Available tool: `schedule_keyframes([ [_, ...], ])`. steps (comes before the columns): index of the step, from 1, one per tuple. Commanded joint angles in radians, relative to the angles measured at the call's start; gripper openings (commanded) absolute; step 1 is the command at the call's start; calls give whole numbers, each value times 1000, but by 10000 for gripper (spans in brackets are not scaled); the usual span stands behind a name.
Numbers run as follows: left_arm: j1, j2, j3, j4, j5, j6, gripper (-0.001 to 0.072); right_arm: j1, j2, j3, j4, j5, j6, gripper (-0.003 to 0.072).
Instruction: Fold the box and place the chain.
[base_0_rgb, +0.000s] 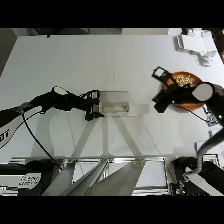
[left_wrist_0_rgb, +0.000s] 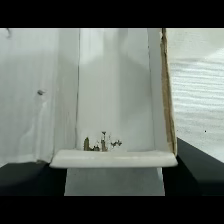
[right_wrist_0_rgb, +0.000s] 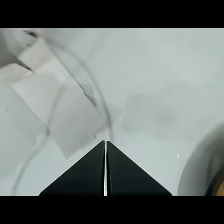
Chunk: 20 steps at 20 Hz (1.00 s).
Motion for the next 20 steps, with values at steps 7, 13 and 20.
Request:
schedule_keyframes([
  [7, 0, 1, 0, 0, 0, 1, 108, -220, -154, -169, 350, 5, 230, 4],
  [13, 0, 1, 0, 0, 0, 1, 108, -145, -338, -169, 531, -31, 129, 4],
  [20, 0, 1, 0, 0, 0, 1, 108, -70, -373, -169, 806, 5, -37, 5],
])
